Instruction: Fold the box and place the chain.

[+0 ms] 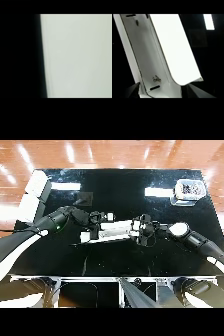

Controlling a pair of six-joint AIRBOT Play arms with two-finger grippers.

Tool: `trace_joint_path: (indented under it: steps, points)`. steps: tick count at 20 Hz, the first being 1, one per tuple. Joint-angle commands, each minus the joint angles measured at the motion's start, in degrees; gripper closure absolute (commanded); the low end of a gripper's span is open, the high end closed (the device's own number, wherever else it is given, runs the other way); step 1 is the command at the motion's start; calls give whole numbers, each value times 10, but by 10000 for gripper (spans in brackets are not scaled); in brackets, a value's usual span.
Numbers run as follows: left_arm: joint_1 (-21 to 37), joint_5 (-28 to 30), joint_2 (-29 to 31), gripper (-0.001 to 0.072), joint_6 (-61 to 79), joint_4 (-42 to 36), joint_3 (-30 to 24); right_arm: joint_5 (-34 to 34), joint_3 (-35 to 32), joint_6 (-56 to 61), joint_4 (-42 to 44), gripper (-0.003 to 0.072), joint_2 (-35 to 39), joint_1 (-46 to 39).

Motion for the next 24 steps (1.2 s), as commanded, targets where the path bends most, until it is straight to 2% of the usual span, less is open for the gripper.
trace_joint_path:
  steps: [1, 3, 9, 11, 17, 24]
  points:
    - [-8, 12, 0, 686, 0, 31, 4, 47, 0, -73, 1, -21, -19, 0]
    - [-10, 16, 0, 686, 0, 33, 12, 69, 0, -90, 1, -21, -29, 0]
    - [-10, 19, -13, 686, 0, 33, 23, 81, 0, -90, 38, -21, -33, 0]
    - [-10, 36, -21, 686, 0, 33, 32, 68, 1, -90, 40, -21, -33, 0]
    - [-10, 86, -21, 686, 0, 27, 33, 85, 6, -89, 91, -21, -50, 0]
    - [-10, 88, -21, 685, 0, 27, 34, 85, 6, -87, 111, -21, -76, 0]
